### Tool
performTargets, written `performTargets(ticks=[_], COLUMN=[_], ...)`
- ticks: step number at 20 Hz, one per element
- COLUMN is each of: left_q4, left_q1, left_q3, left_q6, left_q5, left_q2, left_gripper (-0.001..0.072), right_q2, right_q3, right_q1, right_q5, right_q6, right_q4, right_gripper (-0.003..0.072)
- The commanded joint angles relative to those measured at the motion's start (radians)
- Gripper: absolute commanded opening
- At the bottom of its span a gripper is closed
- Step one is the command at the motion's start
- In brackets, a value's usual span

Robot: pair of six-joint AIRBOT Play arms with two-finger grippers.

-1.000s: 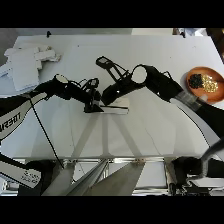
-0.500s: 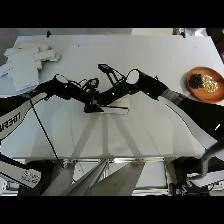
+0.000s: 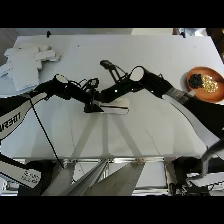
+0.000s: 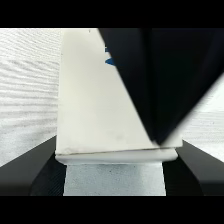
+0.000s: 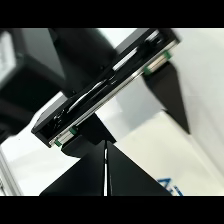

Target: Fold the box and place the chain.

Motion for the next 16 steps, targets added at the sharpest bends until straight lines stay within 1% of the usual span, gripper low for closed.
performTargets(ticks=[1, 4, 6, 8, 11, 16], left_q4=[0.000, 0.000, 0.000, 0.001, 0.000, 0.000], left_q1=[0.001, 0.001, 0.001, 0.001, 0.001, 0.001], left_q3=[0.001, 0.001, 0.001, 0.001, 0.001, 0.001], left_q6=[0.000, 0.000, 0.000, 0.000, 0.000, 0.000], left_q5=[0.000, 0.001, 0.000, 0.000, 0.000, 0.000], left_q2=[0.000, 0.000, 0.000, 0.000, 0.000, 0.000], left_gripper=[0.0399, 0.0399, 0.0399, 0.0399, 0.0399, 0.0399], right_q2=[0.032, 0.031, 0.031, 0.030, 0.030, 0.035], right_q3=[-0.019, -0.110, -0.174, -0.215, -0.226, -0.226], right_q1=[-0.028, -0.031, -0.021, -0.007, 0.011, 0.011], right_q5=[0.009, 0.006, -0.027, -0.050, -0.077, -0.080], right_q6=[-0.005, -0.042, -0.053, -0.055, -0.056, -0.057], right_q4=[-0.001, 0.035, 0.055, 0.059, 0.061, 0.061], right_gripper=[0.0006, 0.0005, 0.0005, 0.0005, 0.0005, 0.0006])
